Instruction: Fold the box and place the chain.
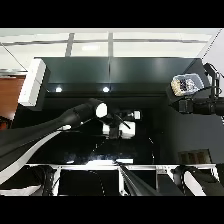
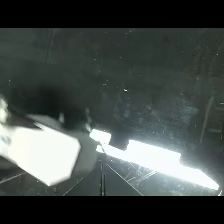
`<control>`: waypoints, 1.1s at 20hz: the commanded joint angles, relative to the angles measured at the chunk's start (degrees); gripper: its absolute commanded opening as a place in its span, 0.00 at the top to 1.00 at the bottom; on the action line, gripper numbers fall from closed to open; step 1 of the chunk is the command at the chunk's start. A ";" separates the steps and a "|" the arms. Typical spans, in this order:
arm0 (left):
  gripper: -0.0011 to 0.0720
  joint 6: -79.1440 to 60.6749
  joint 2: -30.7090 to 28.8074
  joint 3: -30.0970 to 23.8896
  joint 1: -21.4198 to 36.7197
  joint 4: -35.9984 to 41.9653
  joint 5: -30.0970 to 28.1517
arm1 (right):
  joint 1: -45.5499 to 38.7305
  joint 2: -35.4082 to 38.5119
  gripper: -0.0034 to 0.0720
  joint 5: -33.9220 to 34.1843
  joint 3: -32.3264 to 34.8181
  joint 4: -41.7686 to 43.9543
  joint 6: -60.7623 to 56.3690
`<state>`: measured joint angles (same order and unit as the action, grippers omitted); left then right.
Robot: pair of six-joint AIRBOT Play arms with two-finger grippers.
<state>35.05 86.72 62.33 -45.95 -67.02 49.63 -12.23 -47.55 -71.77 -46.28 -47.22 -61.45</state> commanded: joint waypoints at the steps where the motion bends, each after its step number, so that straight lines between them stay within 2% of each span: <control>1: 0.48 24.55 -4.35 -0.07 4.26 -15.21 4.48 | -0.02 0.04 0.94 -0.04 0.02 0.02 -0.02; 3: 0.48 36.57 -7.23 -0.17 9.49 -21.27 10.99 | -0.02 0.04 0.94 -0.04 0.02 0.00 0.00; 5: 0.48 42.32 -9.75 -1.55 16.44 -22.53 19.08 | -0.02 0.04 0.94 -0.02 0.02 0.00 0.00; 8: 0.48 47.78 -14.49 -7.17 29.38 -22.58 29.09 | -0.02 0.04 0.94 -0.13 0.04 0.00 0.02; 10: 0.48 49.92 -17.46 -11.65 39.67 -22.08 32.22 | -0.02 0.04 0.94 -0.15 0.07 0.00 0.68; 13: 0.48 50.40 -22.82 -16.55 53.42 -22.23 32.04 | -0.02 0.04 0.94 -0.15 0.61 0.00 1.05; 17: 0.49 46.69 -28.22 -17.29 69.33 -22.29 27.10 | -0.02 0.02 0.94 0.02 1.44 -0.13 1.49; 20: 0.49 40.19 -28.83 -17.27 76.52 -22.08 23.21 | -0.02 0.02 0.94 0.04 1.44 -0.13 1.49; 22: 0.49 36.92 -28.41 -17.27 78.73 -21.97 18.21 | -0.02 0.02 0.94 0.24 1.44 -0.13 1.46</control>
<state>77.30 58.87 45.30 27.11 -89.17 74.06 -12.23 -47.55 -71.72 -44.91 -47.37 -60.05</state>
